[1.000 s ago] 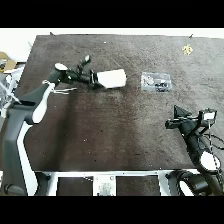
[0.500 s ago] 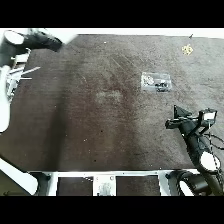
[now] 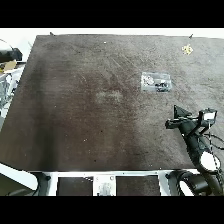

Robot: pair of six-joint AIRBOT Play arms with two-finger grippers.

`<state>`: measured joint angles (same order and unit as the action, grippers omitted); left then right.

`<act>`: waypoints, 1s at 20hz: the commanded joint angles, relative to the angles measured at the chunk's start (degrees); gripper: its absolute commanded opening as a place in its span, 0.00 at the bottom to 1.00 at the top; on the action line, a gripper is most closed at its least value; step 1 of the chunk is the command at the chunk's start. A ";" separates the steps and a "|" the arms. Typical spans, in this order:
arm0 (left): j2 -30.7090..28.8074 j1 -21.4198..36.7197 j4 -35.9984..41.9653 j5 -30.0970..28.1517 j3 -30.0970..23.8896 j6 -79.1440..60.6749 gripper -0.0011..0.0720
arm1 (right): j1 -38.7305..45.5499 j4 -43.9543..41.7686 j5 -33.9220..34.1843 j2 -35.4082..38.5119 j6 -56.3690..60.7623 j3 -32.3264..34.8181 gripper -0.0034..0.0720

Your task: Fold the box and place the chain.

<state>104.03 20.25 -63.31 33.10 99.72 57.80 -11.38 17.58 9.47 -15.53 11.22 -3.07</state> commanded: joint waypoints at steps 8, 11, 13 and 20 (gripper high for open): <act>9.38 1.16 12.85 -7.39 -2.51 -16.44 0.02 | -0.04 -0.04 -0.20 0.04 0.02 0.04 0.05; 11.47 1.16 14.12 -7.15 -2.51 -18.12 0.02 | -0.02 -0.04 -0.20 0.04 0.00 0.04 0.06; 11.69 1.16 14.73 -7.69 -2.45 -19.87 0.02 | -0.02 -0.04 -0.20 0.04 0.02 0.04 0.05; 11.76 1.16 14.86 -8.66 -1.92 -20.11 0.02 | -0.04 -0.07 -0.63 0.04 0.02 0.04 0.06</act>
<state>115.63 21.37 -48.73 24.86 97.65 37.95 -11.38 17.54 9.26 -15.53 11.25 -3.07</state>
